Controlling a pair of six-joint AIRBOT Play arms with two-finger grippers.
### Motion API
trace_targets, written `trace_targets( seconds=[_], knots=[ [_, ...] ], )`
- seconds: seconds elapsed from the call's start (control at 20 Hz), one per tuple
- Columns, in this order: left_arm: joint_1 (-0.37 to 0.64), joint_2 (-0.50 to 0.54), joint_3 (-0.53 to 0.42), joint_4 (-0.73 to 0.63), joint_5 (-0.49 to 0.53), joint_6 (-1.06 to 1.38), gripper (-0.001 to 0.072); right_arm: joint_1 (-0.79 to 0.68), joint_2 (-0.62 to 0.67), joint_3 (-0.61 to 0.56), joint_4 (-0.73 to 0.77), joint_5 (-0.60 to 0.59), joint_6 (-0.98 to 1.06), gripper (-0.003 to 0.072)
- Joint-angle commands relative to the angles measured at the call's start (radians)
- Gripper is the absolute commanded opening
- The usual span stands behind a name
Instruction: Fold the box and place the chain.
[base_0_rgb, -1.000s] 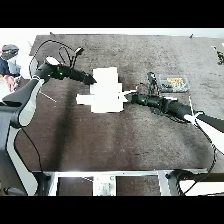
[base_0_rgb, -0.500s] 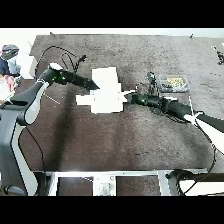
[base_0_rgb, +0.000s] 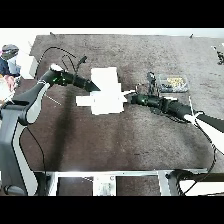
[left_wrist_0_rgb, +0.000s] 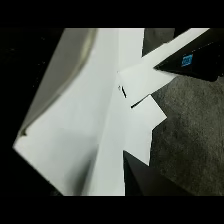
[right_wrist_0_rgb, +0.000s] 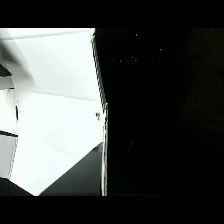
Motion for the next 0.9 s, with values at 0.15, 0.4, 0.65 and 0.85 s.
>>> trace_targets(
  seconds=[0.15, 0.4, 0.65, 0.85],
  knots=[
    [0.001, 0.000, 0.001, -0.007, -0.046, 0.049, 0.0347, 0.000, 0.000, 0.001, 0.000, 0.000, -0.018, 0.0008],
    [0.001, -0.001, 0.046, 0.018, -0.076, 0.060, 0.0205, 0.000, 0.000, 0.001, -0.016, 0.000, -0.018, 0.0008],
    [0.001, -0.001, 0.090, 0.051, -0.123, 0.100, 0.0064, 0.000, 0.000, 0.001, -0.023, 0.005, -0.018, 0.0008],
    [0.001, -0.002, 0.090, 0.126, -0.143, 0.209, 0.0013, -0.024, 0.003, 0.001, -0.023, 0.014, -0.019, 0.0443]
  ],
)
